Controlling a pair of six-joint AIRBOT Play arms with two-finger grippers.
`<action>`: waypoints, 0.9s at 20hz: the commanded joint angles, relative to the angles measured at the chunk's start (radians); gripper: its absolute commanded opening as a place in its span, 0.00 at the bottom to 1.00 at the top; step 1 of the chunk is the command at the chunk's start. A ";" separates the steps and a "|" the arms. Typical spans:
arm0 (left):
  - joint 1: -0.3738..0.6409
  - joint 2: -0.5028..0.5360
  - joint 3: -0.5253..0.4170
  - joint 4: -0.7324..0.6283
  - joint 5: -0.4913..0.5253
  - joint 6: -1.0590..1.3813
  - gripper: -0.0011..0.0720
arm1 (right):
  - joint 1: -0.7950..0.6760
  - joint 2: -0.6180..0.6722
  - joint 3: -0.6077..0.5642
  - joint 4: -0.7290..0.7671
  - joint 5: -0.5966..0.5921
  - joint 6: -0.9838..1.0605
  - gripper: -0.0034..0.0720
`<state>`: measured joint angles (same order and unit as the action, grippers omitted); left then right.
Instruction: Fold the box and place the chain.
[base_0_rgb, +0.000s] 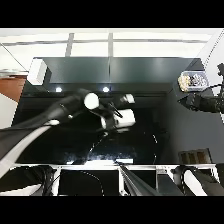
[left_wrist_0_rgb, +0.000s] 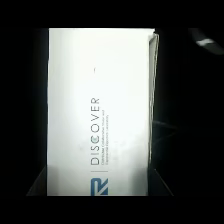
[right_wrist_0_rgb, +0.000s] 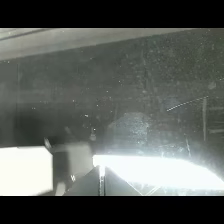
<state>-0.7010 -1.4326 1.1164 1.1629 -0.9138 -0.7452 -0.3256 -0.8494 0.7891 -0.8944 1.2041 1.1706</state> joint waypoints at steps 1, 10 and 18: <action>0.198 0.101 0.004 0.151 -0.116 -0.235 0.49 | -0.001 0.001 0.001 0.000 -0.003 0.000 0.09; 0.885 0.159 0.003 0.163 -0.322 -0.414 0.49 | -0.001 0.001 0.001 0.000 -0.012 0.000 0.09; 1.119 0.137 0.003 0.163 -0.173 -0.308 0.49 | -0.001 0.001 0.001 0.000 -0.012 0.002 0.09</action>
<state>0.3492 -1.2835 1.1194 1.3247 -1.1435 -1.1046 -0.3256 -0.8494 0.7891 -0.8944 1.1923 1.1709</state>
